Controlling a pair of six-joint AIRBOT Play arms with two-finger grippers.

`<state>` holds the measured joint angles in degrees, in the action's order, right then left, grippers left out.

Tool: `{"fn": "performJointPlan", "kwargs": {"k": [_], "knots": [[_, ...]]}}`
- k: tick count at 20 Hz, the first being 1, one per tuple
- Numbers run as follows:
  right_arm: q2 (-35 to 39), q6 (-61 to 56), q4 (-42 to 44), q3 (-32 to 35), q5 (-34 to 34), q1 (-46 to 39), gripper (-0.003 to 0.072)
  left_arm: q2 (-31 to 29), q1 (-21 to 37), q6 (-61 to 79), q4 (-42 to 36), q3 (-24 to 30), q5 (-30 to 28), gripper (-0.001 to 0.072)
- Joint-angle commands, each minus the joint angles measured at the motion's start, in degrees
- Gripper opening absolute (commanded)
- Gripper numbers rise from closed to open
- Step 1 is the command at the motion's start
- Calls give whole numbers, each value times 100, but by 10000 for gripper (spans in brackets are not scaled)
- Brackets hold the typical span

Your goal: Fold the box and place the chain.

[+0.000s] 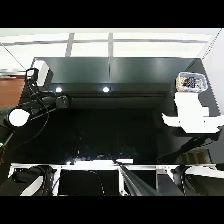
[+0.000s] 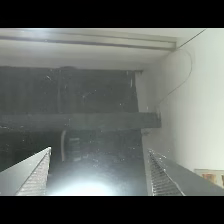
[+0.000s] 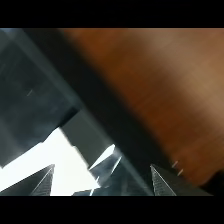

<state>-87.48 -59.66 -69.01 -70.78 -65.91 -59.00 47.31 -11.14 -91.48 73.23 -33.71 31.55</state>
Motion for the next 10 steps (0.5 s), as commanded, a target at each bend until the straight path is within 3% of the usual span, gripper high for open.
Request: {"fn": "performJointPlan", "kwargs": {"k": [1,2,4,7,9,10], "knots": [[-927,1062,538,-632,-1373,-33,641,4,-7,-7,-2,-2,46,709],[-979,1305,599,-632,-1351,31,522,4,-7,-7,-2,-2,48,709],[-1008,1532,605,-632,-1174,164,513,4,-7,-7,-2,-2,48,709],[-1008,1602,667,-632,-1043,308,97,4,-7,-7,0,-2,46,709],[-1005,1604,765,-632,-1342,374,9,4,-7,-7,0,-2,48,709],[-999,1598,892,-632,-1589,391,14,4,-7,-7,2,-2,48,708]]}}
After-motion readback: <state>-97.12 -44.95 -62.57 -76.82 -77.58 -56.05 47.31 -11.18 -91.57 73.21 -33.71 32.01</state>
